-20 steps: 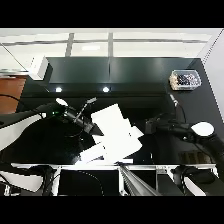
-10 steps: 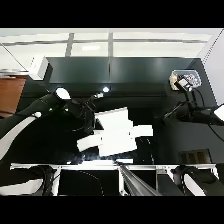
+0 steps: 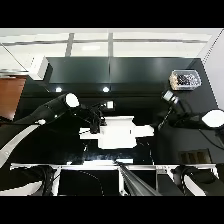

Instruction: Fold the box and place the chain.

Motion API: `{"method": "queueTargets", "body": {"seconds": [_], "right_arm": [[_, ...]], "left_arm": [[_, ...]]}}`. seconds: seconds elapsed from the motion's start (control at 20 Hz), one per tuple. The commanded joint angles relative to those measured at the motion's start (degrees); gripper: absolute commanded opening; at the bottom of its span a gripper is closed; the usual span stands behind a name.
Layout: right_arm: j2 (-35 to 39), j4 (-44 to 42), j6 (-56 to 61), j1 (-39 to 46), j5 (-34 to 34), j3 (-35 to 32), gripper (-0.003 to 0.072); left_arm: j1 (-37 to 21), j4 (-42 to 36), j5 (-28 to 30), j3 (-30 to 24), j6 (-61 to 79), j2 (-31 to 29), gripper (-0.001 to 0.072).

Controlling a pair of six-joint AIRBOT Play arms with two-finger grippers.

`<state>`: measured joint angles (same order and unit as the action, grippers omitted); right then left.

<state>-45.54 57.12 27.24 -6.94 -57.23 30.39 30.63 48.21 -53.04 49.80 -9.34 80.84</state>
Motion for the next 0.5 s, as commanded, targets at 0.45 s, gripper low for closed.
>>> {"method": "queueTargets", "body": {"seconds": [0.45], "right_arm": [[-3.6,-6.7,-20.9,-18.0,8.0,-10.1,0.0702]], "left_arm": [[0.4,0.8,0.3,-0.8,2.1,0.0,0.0028]]}}
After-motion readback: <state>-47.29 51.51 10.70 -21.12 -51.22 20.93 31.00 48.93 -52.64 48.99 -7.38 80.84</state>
